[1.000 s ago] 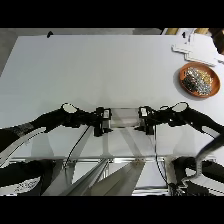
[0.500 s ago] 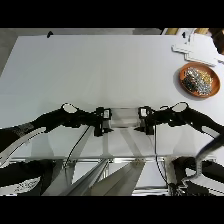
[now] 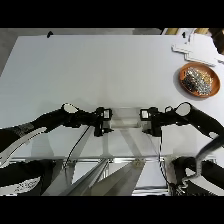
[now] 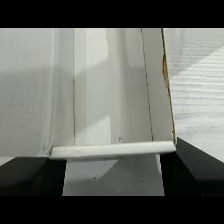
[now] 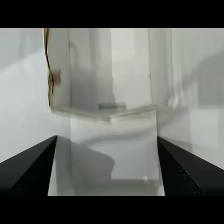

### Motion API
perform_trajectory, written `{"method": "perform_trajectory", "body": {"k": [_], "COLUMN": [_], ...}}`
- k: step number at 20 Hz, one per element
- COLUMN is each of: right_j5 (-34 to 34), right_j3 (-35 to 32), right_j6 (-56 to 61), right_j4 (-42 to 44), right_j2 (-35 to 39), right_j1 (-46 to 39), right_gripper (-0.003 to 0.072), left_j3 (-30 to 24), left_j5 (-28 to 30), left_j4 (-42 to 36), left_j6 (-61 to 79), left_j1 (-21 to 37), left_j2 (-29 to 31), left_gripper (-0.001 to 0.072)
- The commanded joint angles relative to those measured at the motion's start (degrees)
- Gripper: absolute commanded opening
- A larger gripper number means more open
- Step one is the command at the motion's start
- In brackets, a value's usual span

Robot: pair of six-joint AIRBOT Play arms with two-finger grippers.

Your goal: Fold the box and place the chain.

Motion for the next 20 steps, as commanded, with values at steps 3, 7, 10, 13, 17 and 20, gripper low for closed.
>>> {"method": "perform_trajectory", "body": {"k": [3,7,10,13,17,20], "right_j5": [4.72,7.45,11.82,12.79,13.31,13.11], "right_j3": [0.04,0.04,0.04,0.04,0.04,0.04], "right_j6": [17.33,18.29,19.45,18.62,18.60,18.49], "right_j4": [-17.59,-17.09,-15.58,-5.64,12.92,19.98], "right_j2": [10.97,18.71,25.03,29.88,30.56,29.77], "right_j1": [0.02,0.02,0.04,0.09,0.11,0.09], "right_gripper": [0.0679,0.0679,0.0644,0.0645,0.0644,0.0342], "left_j3": [0.00,0.00,0.00,0.00,0.00,0.00], "left_j5": [-0.07,-0.07,-0.07,-0.07,-0.07,-0.07], "left_j4": [-0.02,-0.02,-0.02,-0.02,-0.02,-0.02], "left_j6": [-0.04,-0.04,-0.02,-0.04,-0.02,-0.02], "left_j1": [0.02,0.02,0.02,0.02,0.02,0.02], "left_j2": [0.02,0.02,0.02,0.02,0.02,0.00], "left_gripper": [0.0014,0.0014,0.0014,0.0014,0.0014,0.0014]}}
